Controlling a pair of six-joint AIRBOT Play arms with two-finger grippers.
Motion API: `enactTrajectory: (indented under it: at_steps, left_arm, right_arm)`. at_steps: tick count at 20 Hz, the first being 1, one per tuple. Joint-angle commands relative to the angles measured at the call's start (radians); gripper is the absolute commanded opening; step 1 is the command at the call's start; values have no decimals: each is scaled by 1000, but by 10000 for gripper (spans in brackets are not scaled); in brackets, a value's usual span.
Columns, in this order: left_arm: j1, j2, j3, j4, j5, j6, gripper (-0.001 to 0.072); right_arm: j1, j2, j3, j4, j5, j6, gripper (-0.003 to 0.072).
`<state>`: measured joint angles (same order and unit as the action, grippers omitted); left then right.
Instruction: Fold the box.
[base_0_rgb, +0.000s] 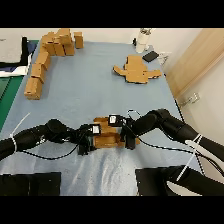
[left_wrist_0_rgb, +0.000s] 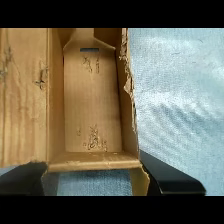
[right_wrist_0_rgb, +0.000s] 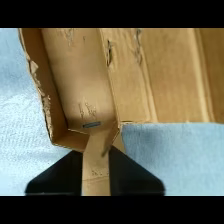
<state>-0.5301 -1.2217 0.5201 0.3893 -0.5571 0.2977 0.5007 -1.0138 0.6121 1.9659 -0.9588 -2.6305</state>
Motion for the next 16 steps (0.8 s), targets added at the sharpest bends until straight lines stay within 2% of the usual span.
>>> enactTrajectory:
  at_steps: [1,4,12,13,14,15,16]
  left_arm:
    - [0,0,0,0,0,0,526]
    - [0,0,0,0,0,0,527]
    - [0,0,0,0,0,0,526]
    - [0,0,0,0,0,0,526]
    - [0,0,0,0,0,0,526]
    - [0,0,0,0,0,0,526]
    - [0,0,0,0,0,0,526]
  right_arm:
    - [0,-1,0,58,-20,-28,158]
    - [0,-1,0,74,-7,-62,87]
    - [49,-35,-1,133,52,-120,96]
    - [56,-46,-1,134,55,-120,167]
    - [61,-54,-1,138,55,-120,384]
    - [63,-58,0,138,56,-120,488]
    - [63,-60,-1,137,55,-120,531]
